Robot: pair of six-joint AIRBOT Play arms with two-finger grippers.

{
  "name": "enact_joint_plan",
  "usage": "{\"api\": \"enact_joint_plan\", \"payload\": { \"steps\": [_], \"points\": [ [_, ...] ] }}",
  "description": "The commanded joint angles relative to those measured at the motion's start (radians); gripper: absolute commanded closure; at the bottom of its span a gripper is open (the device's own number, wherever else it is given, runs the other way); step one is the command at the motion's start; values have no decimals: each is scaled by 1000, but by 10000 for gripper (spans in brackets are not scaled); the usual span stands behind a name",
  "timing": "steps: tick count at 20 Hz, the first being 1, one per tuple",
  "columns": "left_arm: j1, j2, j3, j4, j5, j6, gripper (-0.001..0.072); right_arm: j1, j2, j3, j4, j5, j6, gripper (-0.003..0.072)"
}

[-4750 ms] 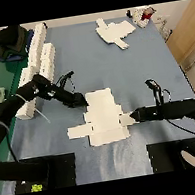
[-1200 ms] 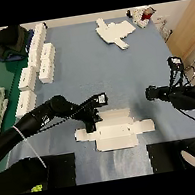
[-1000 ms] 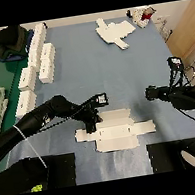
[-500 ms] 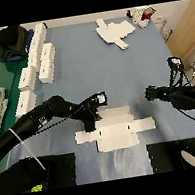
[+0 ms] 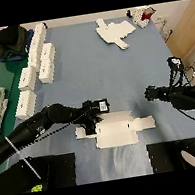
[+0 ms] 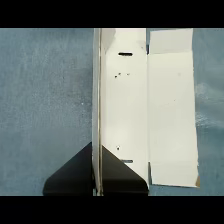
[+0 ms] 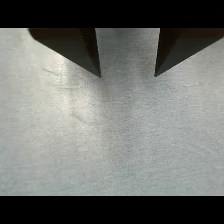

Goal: Fold the box.

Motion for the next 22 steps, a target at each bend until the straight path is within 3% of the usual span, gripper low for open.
{"api": "enact_joint_plan", "payload": {
  "steps": [1,5,14,19,22],
  "points": [
    [-18,4,-26,27,31,-27,700,0,0,0,1,0,0,159],
    [-18,3,-26,137,19,-166,699,0,0,0,1,0,0,159],
    [-19,4,-26,97,-28,-164,698,0,0,0,0,0,0,159],
    [-34,105,-26,121,134,-117,701,0,0,0,0,0,0,159],
    [-79,175,-43,174,136,-131,701,0,0,0,3,0,0,159]
  ]
}}
